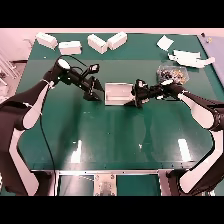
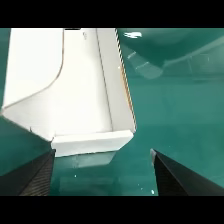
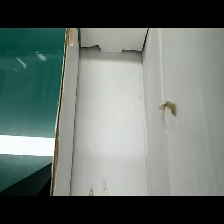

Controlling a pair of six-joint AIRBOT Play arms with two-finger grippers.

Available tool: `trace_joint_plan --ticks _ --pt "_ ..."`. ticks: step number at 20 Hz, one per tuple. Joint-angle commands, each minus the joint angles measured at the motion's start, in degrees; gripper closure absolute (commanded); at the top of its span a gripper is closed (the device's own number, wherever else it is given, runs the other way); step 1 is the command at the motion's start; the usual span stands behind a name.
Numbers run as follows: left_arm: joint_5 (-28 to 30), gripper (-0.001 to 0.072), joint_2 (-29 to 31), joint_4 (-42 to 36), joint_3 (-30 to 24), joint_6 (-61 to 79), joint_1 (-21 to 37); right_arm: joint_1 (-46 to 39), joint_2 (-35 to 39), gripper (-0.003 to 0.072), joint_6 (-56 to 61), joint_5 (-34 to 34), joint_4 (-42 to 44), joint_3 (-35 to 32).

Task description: Fold the box and place the chain.

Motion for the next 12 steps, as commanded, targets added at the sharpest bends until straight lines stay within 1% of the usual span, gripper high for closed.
trace_joint_plan --ticks 1,4,6,12 --pt "3.3 -0.0011 -1.0 -3.2 -1.1 3.2 0.1 0.1 0.0 0.0105 0.0 0.0 0.0 0.0" --pt "6.5 -0.0011 -1.0 -3.9 -1.6 3.5 0.2 0.1 0.0 0.0105 0.0 0.0 0.0 0.0" --pt "7.0 -0.0011 -1.2 -4.1 -1.6 3.5 0.1 0.1 0.0 0.0105 0.0 0.0 0.0 0.0" --pt "3.3 -0.0011 -3.0 -4.5 -1.8 2.5 0.1 0.1 0.0 0.0105 0.0 0.0 0.0 0.0"
